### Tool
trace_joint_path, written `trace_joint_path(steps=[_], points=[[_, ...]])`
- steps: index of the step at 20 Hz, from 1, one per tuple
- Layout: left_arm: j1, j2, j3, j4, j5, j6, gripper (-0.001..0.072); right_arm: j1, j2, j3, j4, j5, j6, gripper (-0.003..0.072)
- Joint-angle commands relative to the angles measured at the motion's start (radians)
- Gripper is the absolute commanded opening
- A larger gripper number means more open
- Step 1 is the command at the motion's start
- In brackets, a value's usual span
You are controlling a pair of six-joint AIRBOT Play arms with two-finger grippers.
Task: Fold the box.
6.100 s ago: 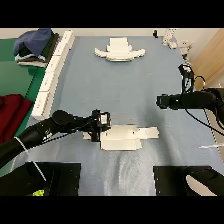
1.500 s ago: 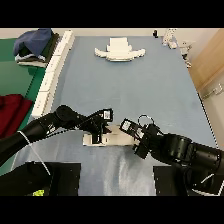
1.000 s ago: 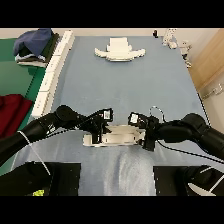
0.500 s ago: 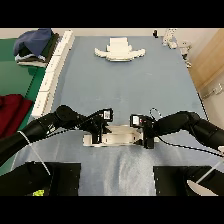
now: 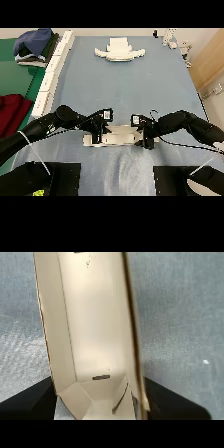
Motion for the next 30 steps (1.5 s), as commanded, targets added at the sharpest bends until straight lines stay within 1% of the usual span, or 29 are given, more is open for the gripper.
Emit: trace_joint_path(steps=[1, 6, 11, 16, 19, 21, 24, 27, 30], points=[[-0.001, 0.000, 0.000, 0.000, 0.001, 0.001, 0.0015, -0.001, 0.004, -0.001, 0.003, -0.003, -0.007, 0.0709], [-0.001, 0.000, 0.000, 0.000, 0.001, 0.000, 0.0014, -0.001, -0.011, -0.024, 0.002, 0.001, -0.020, 0.0709], [-0.001, 0.000, 0.000, 0.000, 0.001, 0.000, 0.0014, 0.006, -0.008, -0.024, 0.002, 0.003, -0.020, 0.0709], [-0.001, 0.000, 0.001, 0.000, 0.001, 0.000, 0.0015, 0.046, -0.014, -0.024, -0.001, 0.073, -0.020, 0.0712], [-0.001, 0.000, 0.000, 0.000, 0.000, 0.000, 0.0014, 0.058, -0.029, -0.031, 0.002, 0.005, -0.017, 0.0711], [-0.001, 0.000, 0.000, 0.000, 0.001, 0.000, 0.0014, 0.055, -0.027, -0.036, 0.000, 0.009, -0.017, 0.0711], [-0.001, 0.000, 0.000, 0.000, 0.001, 0.001, 0.0014, 0.047, -0.027, -0.038, -0.006, 0.056, -0.018, 0.0710], [-0.001, 0.000, 0.000, 0.000, 0.001, 0.000, 0.0014, 0.047, -0.029, -0.056, 0.006, 0.113, -0.018, 0.0693], [-0.001, 0.000, 0.000, 0.000, 0.001, 0.000, 0.0015, 0.048, -0.029, -0.065, 0.010, 0.134, -0.018, 0.0691]])
